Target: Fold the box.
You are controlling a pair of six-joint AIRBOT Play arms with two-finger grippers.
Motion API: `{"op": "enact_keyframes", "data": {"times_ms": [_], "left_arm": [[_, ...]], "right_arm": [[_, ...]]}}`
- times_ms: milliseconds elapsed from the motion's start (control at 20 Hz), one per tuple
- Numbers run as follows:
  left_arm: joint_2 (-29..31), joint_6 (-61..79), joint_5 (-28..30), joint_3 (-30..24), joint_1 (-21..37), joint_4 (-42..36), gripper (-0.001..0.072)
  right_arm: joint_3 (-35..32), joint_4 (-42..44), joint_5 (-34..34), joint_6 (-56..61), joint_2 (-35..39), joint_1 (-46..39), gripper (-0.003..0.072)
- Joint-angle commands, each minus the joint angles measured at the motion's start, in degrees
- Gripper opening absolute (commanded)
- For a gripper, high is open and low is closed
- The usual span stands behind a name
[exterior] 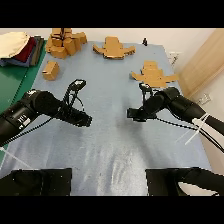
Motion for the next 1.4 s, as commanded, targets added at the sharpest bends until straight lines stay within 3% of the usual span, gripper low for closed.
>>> {"op": "enact_keyframes", "data": {"times_ms": [0, 500, 700, 750, 800, 850, 900, 1000, 1150, 1350], "left_arm": [[0.02, 0.0, 0.02, -0.02, 0.0, 0.02, 0.0014], [0.02, 0.0, 0.02, -0.02, 0.0, 0.02, 0.0014], [0.02, 0.0, 0.0, -0.02, 0.0, 0.02, 0.0014], [0.02, 0.0, 0.02, -0.02, 0.0, 0.02, 0.0014], [0.02, 0.0, 0.02, -0.02, 0.0, 0.02, 0.0014], [0.0, 0.0, 0.07, -0.02, 0.0, 0.02, 0.0014], [0.02, 0.0, 0.07, -0.02, 0.0, 0.02, 0.0014], [0.02, 0.0, 0.04, -0.02, 0.0, 0.02, 0.0014], [0.0, 0.0, 0.09, -0.02, 0.02, 0.02, 0.0013], [0.02, 0.0, 0.07, -0.02, 0.0, 0.02, 0.0014]], "right_arm": [[0.04, 0.0, 0.0, 0.0, 0.0, -0.02, 0.0007], [0.04, 0.13, 0.13, 0.09, -0.02, -0.02, 0.0007], [0.15, 4.33, 5.92, 0.92, -0.37, -0.07, 0.0008], [1.16, 1.77, 8.13, 0.92, -0.48, -0.63, 0.0027], [3.61, -2.49, 7.8, 1.57, -0.7, -2.36, 0.0133], [7.43, -6.47, 5.84, 3.45, -1.33, -5.77, 0.033], [11.28, -8.7, 3.78, 3.48, -2.38, -10.19, 0.0387], [18.4, -10.69, -0.72, 1.33, -5.86, -22.43, 0.0386], [23.74, -2.08, 0.79, -11.54, -13.14, -40.44, 0.0381], [32.59, 28.0, 4.31, -37.07, -27.91, -56.11, 0.0338]]}}
